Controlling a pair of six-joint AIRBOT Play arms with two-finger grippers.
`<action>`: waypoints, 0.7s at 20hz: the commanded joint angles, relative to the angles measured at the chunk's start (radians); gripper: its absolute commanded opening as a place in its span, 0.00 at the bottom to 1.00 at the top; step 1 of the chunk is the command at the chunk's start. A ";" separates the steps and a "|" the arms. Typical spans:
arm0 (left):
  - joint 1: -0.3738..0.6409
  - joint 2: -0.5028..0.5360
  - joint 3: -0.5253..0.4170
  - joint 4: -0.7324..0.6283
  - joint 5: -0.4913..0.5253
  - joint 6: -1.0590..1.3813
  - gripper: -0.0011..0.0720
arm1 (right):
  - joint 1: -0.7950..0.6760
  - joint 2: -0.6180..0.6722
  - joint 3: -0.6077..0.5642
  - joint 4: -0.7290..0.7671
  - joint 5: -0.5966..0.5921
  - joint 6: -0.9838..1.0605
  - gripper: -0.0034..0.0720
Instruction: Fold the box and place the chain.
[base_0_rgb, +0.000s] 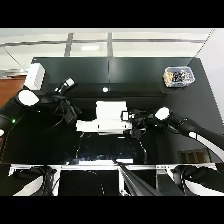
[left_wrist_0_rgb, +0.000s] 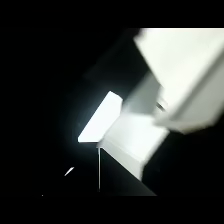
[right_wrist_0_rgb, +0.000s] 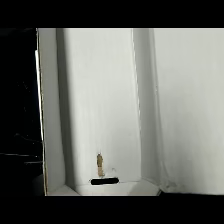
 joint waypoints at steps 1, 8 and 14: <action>-0.010 0.025 -0.014 0.103 -0.159 0.158 0.05 | 0.000 -0.001 0.000 0.000 0.001 0.000 0.20; -0.103 0.025 -0.029 0.171 0.060 0.159 0.99 | 0.000 -0.001 0.000 0.000 0.001 0.000 0.20; -0.190 0.010 -0.032 0.185 0.095 0.175 0.98 | 0.000 -0.001 0.000 0.000 0.001 0.000 0.20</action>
